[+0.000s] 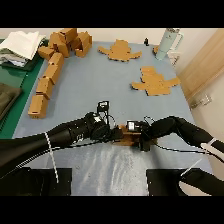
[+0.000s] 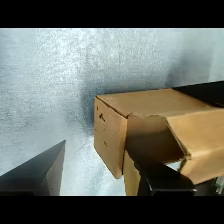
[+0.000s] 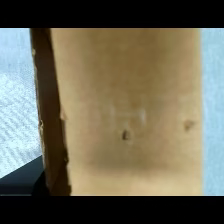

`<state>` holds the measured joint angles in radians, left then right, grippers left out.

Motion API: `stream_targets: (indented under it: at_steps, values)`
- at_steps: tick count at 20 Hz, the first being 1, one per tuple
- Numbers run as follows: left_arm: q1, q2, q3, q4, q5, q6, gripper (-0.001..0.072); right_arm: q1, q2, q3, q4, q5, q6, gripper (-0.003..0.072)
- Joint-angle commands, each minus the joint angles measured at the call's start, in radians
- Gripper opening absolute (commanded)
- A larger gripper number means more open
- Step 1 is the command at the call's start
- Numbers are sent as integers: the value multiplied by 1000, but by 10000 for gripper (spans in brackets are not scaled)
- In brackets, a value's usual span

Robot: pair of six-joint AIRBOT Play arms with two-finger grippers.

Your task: Fold the box.

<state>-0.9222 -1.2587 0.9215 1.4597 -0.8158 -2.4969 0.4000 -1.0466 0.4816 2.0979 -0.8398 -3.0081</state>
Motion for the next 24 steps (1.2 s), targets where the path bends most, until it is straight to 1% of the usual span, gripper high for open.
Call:
stream_targets:
  at_steps: [1, 6, 7, 11, 14, 16, 19, 21, 23, 24]
  values:
    - [-11, 15, -2, 46, -18, -62, 525, 0, 1, 1, 0, 0, -2, 512]
    - [-5, 42, -2, 48, -130, -23, 527, 0, 1, 1, 0, 1, -2, 512]
    - [-5, 42, -2, 48, -138, -15, 527, 0, 1, 1, 0, 0, -2, 512]
    - [-7, 42, -2, 48, -58, 39, 527, 0, 1, 1, 0, 0, -2, 512]
    - [-7, 53, -2, 36, -81, 130, 527, 0, 1, 1, 0, 0, -2, 512]
    - [-7, 80, -2, 41, -97, 160, 527, 0, 1, 1, 0, 0, -2, 512]
    - [-6, 131, -2, 106, -105, 159, 527, 0, 1, 1, 0, 0, -2, 512]
    - [-5, 136, -10, 116, -98, 174, 527, 0, 1, 1, 0, 1, -2, 512]
    - [-8, 137, -44, 114, -60, 181, 527, 1, 1, 1, -1, 1, -2, 512]
    - [-14, 137, -66, 109, -19, 183, 526, 0, 1, 1, -1, 1, -2, 512]
